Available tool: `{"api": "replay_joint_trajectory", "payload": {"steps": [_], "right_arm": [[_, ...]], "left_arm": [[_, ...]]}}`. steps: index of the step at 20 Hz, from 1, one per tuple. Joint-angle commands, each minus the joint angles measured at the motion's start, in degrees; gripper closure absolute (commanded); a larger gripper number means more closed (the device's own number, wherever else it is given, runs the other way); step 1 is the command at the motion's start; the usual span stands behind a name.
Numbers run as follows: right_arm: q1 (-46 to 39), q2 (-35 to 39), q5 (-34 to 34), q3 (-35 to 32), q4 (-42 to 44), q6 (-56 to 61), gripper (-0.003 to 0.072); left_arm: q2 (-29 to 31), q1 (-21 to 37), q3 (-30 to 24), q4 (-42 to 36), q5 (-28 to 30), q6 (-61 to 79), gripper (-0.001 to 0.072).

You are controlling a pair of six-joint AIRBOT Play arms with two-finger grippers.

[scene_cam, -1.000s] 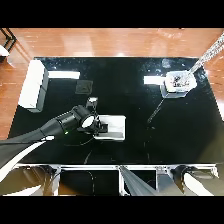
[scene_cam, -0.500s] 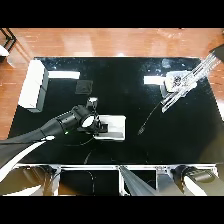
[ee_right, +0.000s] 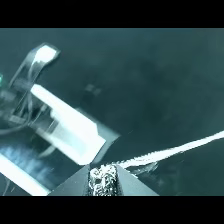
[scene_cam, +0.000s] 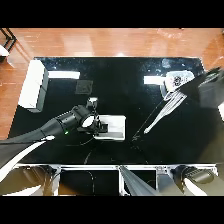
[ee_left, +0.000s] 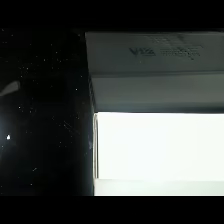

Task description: Fold the box and place the chain.

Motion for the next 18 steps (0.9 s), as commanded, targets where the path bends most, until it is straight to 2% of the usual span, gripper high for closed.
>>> {"api": "replay_joint_trajectory", "payload": {"steps": [1,6,14,18], "right_arm": [[3.7,0.0,-4.8,-6.7,5.0,0.1,0.0667],[8.6,0.0,-12.6,-12.3,10.1,0.3,0.0667],[13.2,-1.2,-21.7,-12.5,13.4,0.7,0.0668],[18.9,-4.4,-28.8,-12.5,13.0,0.7,0.0667]], "left_arm": [[0.0,0.0,0.0,0.0,-0.2,0.0,0.0683],[0.0,0.0,0.0,0.0,-0.4,0.0,0.0683],[0.0,0.0,0.0,0.0,-0.3,0.0,0.0683],[0.0,0.0,0.0,0.0,-0.4,0.0,0.0683]]}}
